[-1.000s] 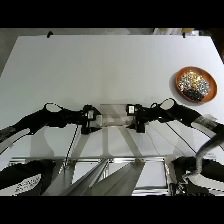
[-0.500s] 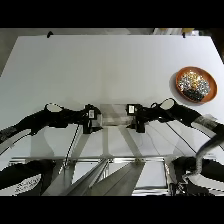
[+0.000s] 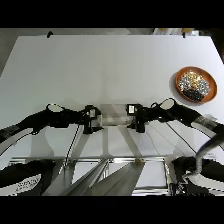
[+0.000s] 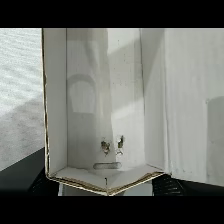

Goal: Fold the box and place the chain.

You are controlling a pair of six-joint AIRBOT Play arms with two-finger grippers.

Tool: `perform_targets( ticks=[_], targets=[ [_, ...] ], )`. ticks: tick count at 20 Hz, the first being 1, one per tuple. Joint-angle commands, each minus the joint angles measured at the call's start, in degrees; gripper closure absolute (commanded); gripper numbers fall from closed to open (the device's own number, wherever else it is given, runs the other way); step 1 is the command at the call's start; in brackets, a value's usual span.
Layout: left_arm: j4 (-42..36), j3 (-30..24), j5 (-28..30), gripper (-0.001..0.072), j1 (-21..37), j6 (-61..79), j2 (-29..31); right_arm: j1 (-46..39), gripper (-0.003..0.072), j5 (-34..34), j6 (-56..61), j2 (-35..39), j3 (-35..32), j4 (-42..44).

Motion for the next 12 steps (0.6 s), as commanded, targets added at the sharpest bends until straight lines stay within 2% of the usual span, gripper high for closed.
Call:
perform_targets(
  ticks=[1, 8, 9, 10, 11, 12],
  targets=[
    [-2.5, 0.2, -0.4, 0.0010, -0.2, 1.2, -0.5, 0.0, 0.0283, 0.1, 0.0, 0.0, 0.0, 0.0],
    [-3.6, 0.4, 0.9, 0.0033, -2.9, 1.2, -0.9, 0.0, 0.0283, 0.1, 0.0, 0.0, 0.0, 0.0],
    [-3.5, 0.4, 0.8, 0.0166, -2.9, 1.2, -0.9, 0.0, 0.0283, 0.1, 0.0, 0.0, 0.0, 0.0],
    [-3.5, 0.4, 0.9, 0.0375, -2.9, 1.2, -0.9, 0.0, 0.0283, 0.1, 0.0, 0.0, 0.0, 0.0],
    [-3.4, 0.4, 1.0, 0.0511, -2.9, 1.1, -0.9, 0.0, 0.0283, 0.1, 0.0, 0.0, 0.0, 0.0],
    [-3.3, 0.4, 1.0, 0.0583, -2.9, 1.1, -0.9, 0.0, 0.0283, 0.1, 0.0, 0.0, 0.0, 0.0]
  ],
)
